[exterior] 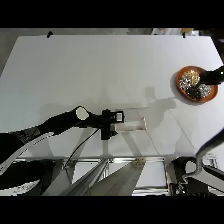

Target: Fold the box and place the chain.

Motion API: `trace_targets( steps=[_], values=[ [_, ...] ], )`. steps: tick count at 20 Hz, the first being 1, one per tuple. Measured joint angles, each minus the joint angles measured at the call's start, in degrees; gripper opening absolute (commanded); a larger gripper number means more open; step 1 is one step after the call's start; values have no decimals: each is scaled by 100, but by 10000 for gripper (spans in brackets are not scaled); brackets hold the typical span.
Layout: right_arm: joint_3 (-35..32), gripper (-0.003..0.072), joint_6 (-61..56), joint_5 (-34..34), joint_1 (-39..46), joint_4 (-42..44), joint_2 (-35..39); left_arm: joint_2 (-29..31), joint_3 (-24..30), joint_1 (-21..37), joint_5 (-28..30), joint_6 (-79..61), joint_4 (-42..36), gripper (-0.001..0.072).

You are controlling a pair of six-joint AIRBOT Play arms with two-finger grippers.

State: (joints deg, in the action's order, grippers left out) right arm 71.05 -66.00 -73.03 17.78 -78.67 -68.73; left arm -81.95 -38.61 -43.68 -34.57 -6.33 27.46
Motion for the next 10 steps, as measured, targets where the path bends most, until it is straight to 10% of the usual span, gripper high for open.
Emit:
trace_targets(
  steps=[10],
  values=[
    [-4,13,-234,-1259,-1078,1325,1700,0,0,0,0,2,0,212]
  ],
)
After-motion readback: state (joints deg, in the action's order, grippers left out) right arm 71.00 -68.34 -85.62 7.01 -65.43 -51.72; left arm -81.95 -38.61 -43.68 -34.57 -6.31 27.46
